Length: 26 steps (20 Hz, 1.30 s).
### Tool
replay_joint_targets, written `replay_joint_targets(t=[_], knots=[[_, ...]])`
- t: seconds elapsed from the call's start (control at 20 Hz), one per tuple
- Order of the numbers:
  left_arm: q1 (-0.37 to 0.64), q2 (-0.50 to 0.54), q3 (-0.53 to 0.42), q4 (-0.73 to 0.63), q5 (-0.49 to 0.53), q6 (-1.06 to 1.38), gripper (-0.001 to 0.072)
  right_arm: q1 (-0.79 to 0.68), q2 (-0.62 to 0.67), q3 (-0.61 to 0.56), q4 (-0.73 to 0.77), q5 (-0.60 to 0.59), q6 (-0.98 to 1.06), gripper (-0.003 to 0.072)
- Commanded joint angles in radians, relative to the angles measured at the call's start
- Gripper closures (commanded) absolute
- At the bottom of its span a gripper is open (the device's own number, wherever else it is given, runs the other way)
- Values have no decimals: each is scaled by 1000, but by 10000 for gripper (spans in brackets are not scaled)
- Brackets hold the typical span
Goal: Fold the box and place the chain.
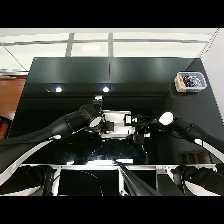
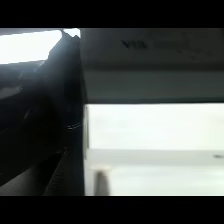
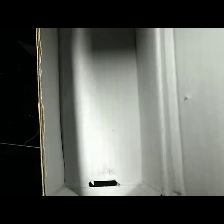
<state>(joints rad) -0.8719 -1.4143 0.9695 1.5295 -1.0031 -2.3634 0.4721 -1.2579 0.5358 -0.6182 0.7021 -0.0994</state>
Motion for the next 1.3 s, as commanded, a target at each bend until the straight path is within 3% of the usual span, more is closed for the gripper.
replay_joint_targets(t=[0.0, 0.05, 0.1, 0.25, 0.8, 0.85, 0.95, 1.25], knots=[[1, -1, 2, 5, -3, -1, 249, 1, 0, 0, -1, 0, 0, 503], [1, -2, 2, 6, -2, -1, 299, 1, 0, 0, -1, 0, 0, 503], [1, -4, 2, 7, -1, -1, 419, 1, 0, 0, -1, 0, 0, 503], [1, -6, 2, 6, 0, 3, 685, 1, 0, 0, -1, 0, 0, 503], [1, -6, 2, 11, 2, 3, 682, -1, 0, 0, -9, 0, 0, 501], [1, -6, 2, 11, 3, 3, 682, 0, 2, 0, -7, 0, 3, 401], [1, -6, 2, 11, 5, 3, 682, 0, 16, 0, -8, -11, 50, 68], [1, -6, 2, 22, 4, 3, 681, -45, 207, 0, -200, 45, 138, 62]])
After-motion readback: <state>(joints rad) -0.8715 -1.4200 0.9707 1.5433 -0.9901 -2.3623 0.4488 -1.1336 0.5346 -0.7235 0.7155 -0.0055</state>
